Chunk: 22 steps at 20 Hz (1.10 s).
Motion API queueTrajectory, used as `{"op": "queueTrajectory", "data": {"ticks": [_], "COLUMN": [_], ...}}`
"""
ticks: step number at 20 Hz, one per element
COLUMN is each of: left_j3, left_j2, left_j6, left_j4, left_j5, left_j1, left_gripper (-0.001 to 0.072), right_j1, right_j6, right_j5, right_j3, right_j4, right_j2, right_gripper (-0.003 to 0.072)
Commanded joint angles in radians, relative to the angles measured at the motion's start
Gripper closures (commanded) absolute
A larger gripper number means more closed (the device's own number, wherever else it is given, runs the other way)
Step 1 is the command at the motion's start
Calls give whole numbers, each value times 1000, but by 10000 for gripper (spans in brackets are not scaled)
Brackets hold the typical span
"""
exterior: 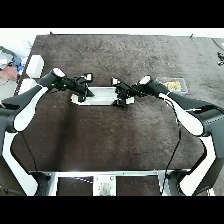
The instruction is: Fold the box and place the chain.
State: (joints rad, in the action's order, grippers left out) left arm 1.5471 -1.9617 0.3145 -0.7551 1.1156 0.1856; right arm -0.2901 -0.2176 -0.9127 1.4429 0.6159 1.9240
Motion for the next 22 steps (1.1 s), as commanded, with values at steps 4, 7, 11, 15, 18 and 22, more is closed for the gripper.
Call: {"op": "queueTrajectory", "data": {"ticks": [4,7,11,15,18,22], "left_j3": [0,0,0,0,0,0], "left_j2": [-1,-1,-1,-1,-1,-1], "left_j6": [0,0,0,0,0,0], "left_j4": [0,0,0,0,0,1], "left_j5": [-1,-1,-1,-50,-52,-42], "left_j1": [0,0,0,0,0,0], "left_gripper": [696,695,696,696,696,696], "right_j1": [0,0,0,0,0,0], "right_j6": [-7,-7,-6,-6,-6,-6], "right_j5": [4,3,1,0,0,0], "right_j3": [1,1,1,1,1,1], "right_j4": [-11,-15,-15,-14,-14,-14], "right_j2": [1,1,1,1,1,1], "right_gripper": [89,86,84,84,84,84]}}
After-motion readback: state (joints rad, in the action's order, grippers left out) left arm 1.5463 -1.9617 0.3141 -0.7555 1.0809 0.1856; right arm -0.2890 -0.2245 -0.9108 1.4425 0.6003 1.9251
